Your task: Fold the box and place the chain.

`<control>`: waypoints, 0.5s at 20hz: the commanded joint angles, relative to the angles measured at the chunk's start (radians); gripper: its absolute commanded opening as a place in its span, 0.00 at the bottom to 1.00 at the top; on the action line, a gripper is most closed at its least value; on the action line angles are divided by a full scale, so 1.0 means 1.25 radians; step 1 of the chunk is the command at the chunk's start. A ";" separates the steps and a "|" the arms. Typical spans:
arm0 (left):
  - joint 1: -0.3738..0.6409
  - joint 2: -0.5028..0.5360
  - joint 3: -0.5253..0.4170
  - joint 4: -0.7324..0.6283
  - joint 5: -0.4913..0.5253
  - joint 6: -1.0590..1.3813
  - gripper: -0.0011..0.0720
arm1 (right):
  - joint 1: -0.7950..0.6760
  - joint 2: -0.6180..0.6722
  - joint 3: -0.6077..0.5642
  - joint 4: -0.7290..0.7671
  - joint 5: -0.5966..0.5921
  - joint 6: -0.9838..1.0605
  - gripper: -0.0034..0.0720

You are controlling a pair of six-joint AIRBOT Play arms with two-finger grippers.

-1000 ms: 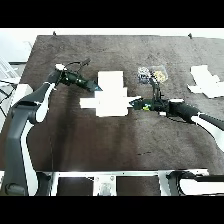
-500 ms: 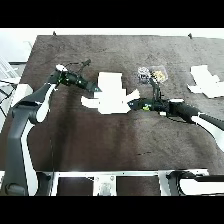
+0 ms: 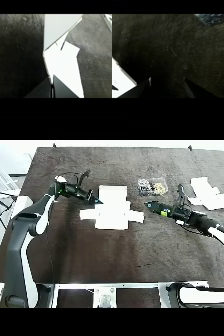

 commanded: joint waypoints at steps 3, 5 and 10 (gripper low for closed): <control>0.000 0.049 -0.091 0.008 0.090 0.204 0.03 | -0.007 0.002 0.000 0.030 0.017 -0.053 0.68; 0.001 0.074 -0.160 0.013 0.150 0.261 0.03 | -0.005 0.002 0.000 0.056 0.016 -0.089 0.68; 0.000 0.094 -0.256 0.030 0.237 0.342 0.03 | -0.003 0.000 0.000 0.070 0.014 -0.150 0.68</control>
